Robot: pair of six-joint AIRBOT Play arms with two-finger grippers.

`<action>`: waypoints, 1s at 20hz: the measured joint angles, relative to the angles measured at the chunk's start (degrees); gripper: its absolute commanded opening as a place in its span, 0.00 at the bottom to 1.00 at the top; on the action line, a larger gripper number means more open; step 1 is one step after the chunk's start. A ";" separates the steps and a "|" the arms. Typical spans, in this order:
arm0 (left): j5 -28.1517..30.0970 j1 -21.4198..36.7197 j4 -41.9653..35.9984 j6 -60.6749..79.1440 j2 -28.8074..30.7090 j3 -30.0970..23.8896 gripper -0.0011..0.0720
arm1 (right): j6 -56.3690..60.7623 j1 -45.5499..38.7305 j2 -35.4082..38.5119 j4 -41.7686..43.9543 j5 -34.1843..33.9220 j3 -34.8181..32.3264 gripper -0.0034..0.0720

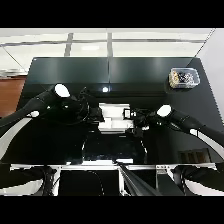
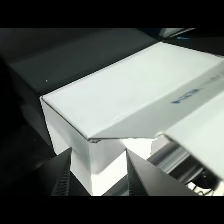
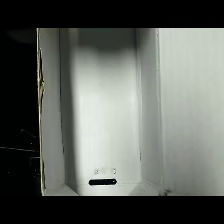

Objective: Fold the box and place the chain.

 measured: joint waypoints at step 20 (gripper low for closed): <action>0.79 -14.21 33.77 -34.99 -3.23 7.39 0.54 | 0.11 0.00 -0.02 0.17 -0.20 -0.02 0.62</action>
